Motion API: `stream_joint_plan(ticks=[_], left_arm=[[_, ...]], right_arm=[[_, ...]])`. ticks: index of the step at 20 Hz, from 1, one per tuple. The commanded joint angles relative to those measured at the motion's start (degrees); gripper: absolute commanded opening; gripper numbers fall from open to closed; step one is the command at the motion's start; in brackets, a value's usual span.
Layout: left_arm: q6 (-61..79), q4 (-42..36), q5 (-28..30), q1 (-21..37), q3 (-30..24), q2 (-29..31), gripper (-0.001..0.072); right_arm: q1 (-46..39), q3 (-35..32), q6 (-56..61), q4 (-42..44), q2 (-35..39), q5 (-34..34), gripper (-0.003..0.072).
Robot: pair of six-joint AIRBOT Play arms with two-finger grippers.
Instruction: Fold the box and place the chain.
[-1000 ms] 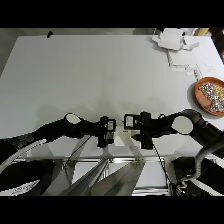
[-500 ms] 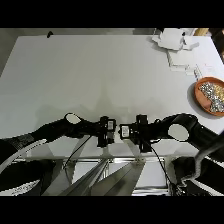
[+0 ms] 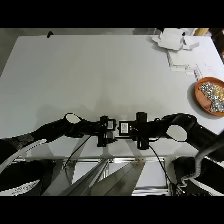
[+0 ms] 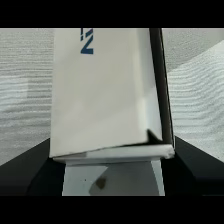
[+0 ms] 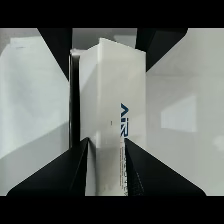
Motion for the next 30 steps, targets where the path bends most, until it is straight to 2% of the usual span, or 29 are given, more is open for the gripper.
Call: stream_joint_plan(ticks=[1,7,10,17,19,22,24,30], left_arm=[[0.1,0.1,-0.2,0.0,0.0,0.0,0.0271],[0.1,0.1,-0.2,0.0,0.0,0.0,0.0271],[0.1,0.1,-0.2,0.0,0.0,0.0,0.0271],[0.1,0.1,-0.2,0.0,0.0,0.0,0.0271],[0.1,0.1,-0.2,0.0,0.0,0.0,0.0271],[0.1,0.1,-0.2,0.0,0.0,0.0,0.0271],[0.1,0.1,-0.2,0.0,0.0,0.0,0.0271],[0.1,0.1,-0.2,0.0,0.0,0.0,0.0271]], right_arm=[[0.0,-0.1,0.2,0.1,-1.3,0.0,0.0219],[0.0,-0.1,0.2,1.6,-3.3,1.4,0.0232],[0.0,-0.1,-0.5,4.4,-3.3,4.2,0.0346],[0.0,0.0,-0.5,7.3,0.3,5.1,0.0365],[0.0,0.0,-0.4,7.3,1.2,5.2,0.0312],[0.0,-0.1,-0.5,7.2,1.2,5.3,0.0126],[0.0,-0.1,-0.5,6.5,1.0,5.2,0.0031],[0.0,-0.1,0.1,5.1,-1.1,5.6,0.0019]])
